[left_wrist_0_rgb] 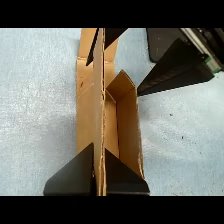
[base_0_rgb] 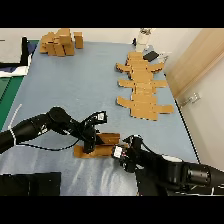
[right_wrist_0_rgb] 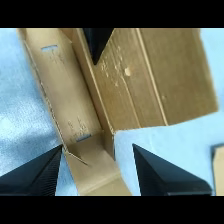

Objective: Fold the box.

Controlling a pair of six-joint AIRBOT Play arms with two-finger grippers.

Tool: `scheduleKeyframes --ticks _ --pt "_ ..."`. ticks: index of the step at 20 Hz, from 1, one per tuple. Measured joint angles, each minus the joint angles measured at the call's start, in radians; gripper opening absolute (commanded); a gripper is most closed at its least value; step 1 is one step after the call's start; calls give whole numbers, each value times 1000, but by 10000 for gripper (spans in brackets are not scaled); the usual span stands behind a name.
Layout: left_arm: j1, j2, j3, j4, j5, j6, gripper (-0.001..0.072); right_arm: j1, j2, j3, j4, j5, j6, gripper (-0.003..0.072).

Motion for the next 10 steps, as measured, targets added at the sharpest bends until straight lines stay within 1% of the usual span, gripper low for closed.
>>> scheduleKeyframes --ticks 2,5,8,10 --pt "0 0 0 0 0 0 18 -107 -11 -3 140 63 -184 720" --pt "0 0 0 0 0 0 19 -282 -50 -4 436 127 -546 720" --pt "0 0 0 0 0 0 19 -434 -114 -4 737 149 -894 720" --pt "0 0 0 0 0 0 19 -493 -158 3 867 156 -1054 720"
